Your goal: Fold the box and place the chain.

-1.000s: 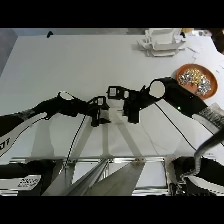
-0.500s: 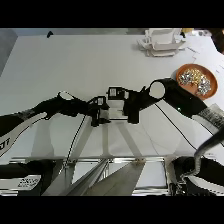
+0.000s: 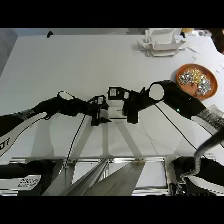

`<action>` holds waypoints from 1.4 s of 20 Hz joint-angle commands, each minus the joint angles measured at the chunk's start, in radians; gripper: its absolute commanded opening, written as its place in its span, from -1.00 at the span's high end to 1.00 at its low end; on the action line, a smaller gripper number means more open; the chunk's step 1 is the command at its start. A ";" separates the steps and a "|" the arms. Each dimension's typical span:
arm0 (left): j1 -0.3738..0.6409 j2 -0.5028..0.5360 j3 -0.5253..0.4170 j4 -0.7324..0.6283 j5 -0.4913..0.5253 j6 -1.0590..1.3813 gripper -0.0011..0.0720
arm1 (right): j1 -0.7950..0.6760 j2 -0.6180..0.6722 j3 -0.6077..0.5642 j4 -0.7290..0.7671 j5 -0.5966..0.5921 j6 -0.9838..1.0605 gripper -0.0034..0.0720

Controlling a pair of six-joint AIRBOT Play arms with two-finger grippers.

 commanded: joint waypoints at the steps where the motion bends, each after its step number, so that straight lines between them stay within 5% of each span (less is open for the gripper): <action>1: -0.001 0.001 -0.001 0.002 -0.005 0.000 0.58 | 0.003 0.000 -0.023 0.000 0.004 0.000 0.30; 4: -0.001 0.001 -0.001 0.002 -0.004 0.000 0.58 | 0.007 0.005 -0.023 0.026 0.014 0.000 -0.02; 12: -0.001 0.001 -0.001 0.002 -0.005 0.000 0.58 | 0.007 0.100 -0.023 0.050 0.000 -0.004 -0.02; 28: -0.001 0.001 -0.001 0.002 -0.005 0.000 0.58 | 0.007 0.024 -0.023 0.066 -0.012 -0.130 0.21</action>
